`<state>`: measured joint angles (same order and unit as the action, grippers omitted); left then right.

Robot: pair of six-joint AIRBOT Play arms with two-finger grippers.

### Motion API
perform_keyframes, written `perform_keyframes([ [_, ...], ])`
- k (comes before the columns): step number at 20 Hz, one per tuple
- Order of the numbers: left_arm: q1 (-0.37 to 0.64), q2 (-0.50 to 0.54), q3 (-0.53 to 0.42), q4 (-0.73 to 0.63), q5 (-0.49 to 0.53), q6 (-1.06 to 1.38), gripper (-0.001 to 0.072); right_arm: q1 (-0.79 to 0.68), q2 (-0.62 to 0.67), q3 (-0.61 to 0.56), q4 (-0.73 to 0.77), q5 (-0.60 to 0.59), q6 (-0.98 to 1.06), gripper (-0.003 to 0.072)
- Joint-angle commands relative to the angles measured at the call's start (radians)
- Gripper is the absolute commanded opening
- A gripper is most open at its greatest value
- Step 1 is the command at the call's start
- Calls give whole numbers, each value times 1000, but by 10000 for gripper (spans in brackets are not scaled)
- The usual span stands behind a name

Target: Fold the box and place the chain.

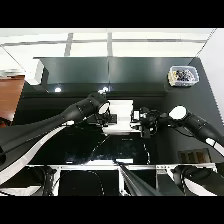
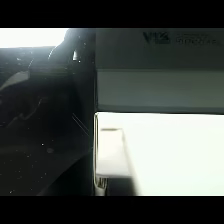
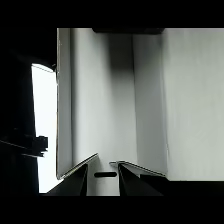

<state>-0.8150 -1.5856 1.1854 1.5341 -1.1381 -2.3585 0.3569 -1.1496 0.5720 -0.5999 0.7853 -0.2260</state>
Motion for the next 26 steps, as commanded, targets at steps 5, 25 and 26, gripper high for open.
perform_keyframes([
  [5,0,0,1,-1,4,-2,25,30,-31,-1,50,-65,2,216],
  [25,0,0,1,-1,1,-2,25,-108,56,129,-388,100,1007,14],
  [26,0,0,1,-1,1,-2,25,-171,67,167,-495,146,1185,14],
])
